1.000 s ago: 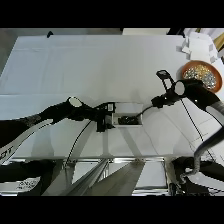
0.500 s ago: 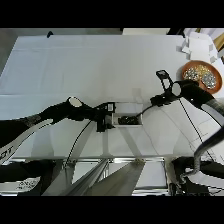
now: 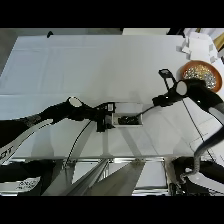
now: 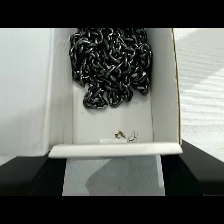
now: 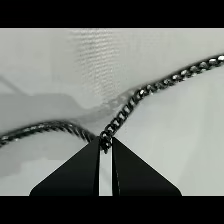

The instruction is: Fold the box and place the chain.

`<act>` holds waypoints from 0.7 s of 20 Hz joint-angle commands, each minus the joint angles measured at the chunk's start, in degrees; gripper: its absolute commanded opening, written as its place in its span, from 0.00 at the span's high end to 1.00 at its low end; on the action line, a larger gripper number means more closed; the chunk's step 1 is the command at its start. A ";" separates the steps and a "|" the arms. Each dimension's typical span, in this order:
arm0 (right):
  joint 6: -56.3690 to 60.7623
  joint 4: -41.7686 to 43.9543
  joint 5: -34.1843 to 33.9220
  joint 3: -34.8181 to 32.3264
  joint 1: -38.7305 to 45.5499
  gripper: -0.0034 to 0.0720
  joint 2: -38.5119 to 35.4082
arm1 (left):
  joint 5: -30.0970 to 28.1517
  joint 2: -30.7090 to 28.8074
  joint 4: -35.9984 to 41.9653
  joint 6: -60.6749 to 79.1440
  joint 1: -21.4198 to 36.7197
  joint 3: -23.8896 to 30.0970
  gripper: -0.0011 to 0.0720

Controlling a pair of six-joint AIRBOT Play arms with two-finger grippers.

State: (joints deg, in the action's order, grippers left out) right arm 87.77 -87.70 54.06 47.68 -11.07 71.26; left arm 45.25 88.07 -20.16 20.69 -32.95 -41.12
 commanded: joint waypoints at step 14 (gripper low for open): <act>-24.28 46.05 14.43 0.04 -3.65 0.93 -22.80 | -0.02 -0.04 -0.02 0.02 0.00 0.02 0.71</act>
State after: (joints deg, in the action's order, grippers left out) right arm 66.67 -49.54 67.35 47.68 -12.47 49.25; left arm 45.25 88.07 -20.16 20.71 -32.95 -41.12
